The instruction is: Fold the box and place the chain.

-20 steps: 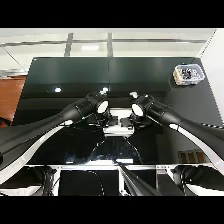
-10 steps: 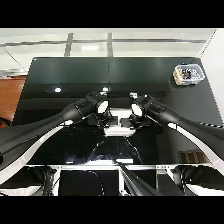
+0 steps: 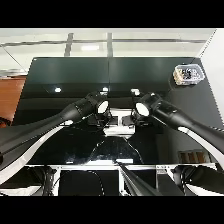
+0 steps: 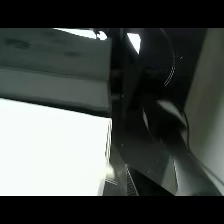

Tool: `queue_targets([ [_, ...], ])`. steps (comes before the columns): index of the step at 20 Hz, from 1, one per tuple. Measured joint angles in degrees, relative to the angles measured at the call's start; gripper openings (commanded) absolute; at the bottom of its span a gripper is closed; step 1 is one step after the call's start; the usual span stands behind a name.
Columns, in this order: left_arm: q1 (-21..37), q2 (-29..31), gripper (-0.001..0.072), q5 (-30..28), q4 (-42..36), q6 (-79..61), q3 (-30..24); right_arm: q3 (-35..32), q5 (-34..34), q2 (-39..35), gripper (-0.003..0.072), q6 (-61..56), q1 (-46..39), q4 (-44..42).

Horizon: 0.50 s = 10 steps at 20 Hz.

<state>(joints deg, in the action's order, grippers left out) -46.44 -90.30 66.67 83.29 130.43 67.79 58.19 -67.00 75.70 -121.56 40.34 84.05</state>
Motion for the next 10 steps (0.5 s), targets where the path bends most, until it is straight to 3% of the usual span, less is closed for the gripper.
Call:
queue_targets([
  [4,-0.02,0.0,0.0023,0.02,0.0,0.02,0.0,0.0,-2.21,-11.17,0.0335,2.08,0.0,3.93],
  [7,-0.02,0.0,0.0024,0.02,0.02,0.02,0.0,0.0,-5.79,-18.73,0.0335,2.78,-1.05,16.37],
  [10,-0.02,0.0,0.0023,0.04,0.02,0.04,0.0,-0.5,-5.86,-22.27,0.0336,3.08,-7.3,29.09],
])
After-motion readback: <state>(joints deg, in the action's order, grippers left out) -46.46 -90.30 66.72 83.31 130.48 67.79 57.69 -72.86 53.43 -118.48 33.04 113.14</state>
